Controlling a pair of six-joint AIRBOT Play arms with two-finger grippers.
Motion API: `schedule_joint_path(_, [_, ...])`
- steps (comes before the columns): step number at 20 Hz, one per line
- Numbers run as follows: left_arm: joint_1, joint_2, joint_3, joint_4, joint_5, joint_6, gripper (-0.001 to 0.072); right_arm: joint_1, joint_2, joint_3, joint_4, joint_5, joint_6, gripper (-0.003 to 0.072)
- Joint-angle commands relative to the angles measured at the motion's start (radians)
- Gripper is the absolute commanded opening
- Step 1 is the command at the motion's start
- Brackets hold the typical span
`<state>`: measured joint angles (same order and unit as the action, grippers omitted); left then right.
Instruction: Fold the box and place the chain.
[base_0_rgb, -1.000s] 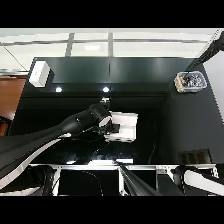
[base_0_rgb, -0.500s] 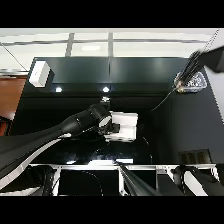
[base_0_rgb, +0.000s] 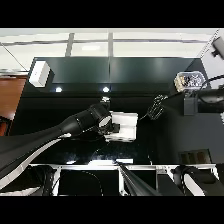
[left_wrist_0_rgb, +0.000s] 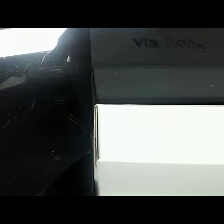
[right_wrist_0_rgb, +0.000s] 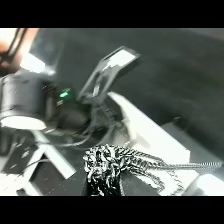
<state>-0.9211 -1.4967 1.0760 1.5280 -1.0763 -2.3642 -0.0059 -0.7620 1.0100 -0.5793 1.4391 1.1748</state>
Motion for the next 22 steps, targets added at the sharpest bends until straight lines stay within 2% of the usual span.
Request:
schedule_joint_path(1, [0.000,0.000,0.000,0.000,-0.001,0.000,0.0025,0.046,0.005,-0.018,0.053,0.011,0.035,0.0004])
schedule_joint_path(7, [0.000,0.000,0.000,0.000,0.000,0.000,0.0025,0.087,0.005,-0.018,0.246,0.003,0.058,0.0003])
schedule_joint_path(10, [0.000,0.000,0.000,0.000,0.000,0.000,0.0025,0.108,0.005,-0.018,0.316,-0.055,0.091,0.0004])
schedule_joint_path(12, [0.000,0.000,0.000,0.000,0.000,0.000,0.0025,0.125,0.005,-0.018,0.312,-0.093,0.090,0.0003])
schedule_joint_path(14, [0.000,0.000,0.000,0.000,0.000,0.000,0.0025,0.148,0.005,-0.018,0.215,-0.135,0.121,0.0004])
schedule_joint_path(16, [0.000,0.000,0.000,0.000,0.000,0.000,0.0025,0.199,0.005,-0.020,-0.001,-0.161,0.224,0.0005])
schedule_joint_path(18, [0.000,0.000,0.000,0.000,0.000,0.000,0.0025,0.262,0.004,-0.048,-0.125,-0.200,0.251,0.0005])
schedule_joint_path(22, [0.000,0.000,0.000,0.000,0.000,0.000,0.0025,0.364,-0.005,-0.186,-0.137,-0.327,0.255,0.0005])
